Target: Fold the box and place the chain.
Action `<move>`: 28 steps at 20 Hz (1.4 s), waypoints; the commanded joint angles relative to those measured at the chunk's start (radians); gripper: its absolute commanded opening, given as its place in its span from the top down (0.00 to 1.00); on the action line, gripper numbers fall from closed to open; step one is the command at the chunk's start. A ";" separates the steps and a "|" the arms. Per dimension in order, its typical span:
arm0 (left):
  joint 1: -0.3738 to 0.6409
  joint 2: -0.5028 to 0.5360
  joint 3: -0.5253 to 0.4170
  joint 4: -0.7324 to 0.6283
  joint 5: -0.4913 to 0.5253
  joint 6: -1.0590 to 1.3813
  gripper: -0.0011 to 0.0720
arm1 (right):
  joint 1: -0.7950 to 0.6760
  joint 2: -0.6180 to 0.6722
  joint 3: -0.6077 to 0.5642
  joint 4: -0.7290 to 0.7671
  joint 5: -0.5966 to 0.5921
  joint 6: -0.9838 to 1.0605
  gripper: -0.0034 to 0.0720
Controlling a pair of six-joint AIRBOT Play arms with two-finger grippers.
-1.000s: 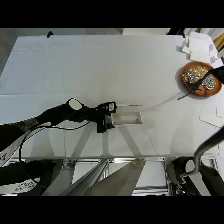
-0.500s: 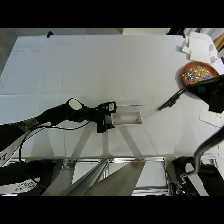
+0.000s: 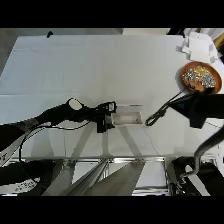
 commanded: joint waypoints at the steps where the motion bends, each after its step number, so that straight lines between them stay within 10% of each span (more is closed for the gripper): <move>1: 0.000 0.000 0.000 0.000 0.000 0.000 0.61 | 0.102 0.001 -0.105 0.017 -0.121 0.003 0.94; 17: 0.000 0.000 0.000 0.000 0.000 0.000 0.61 | 0.373 -0.168 -0.317 0.051 -0.628 -0.002 0.94; 28: 0.000 0.000 0.000 0.000 0.000 0.000 0.61 | 0.373 -0.373 -0.330 0.035 -0.587 -0.003 0.94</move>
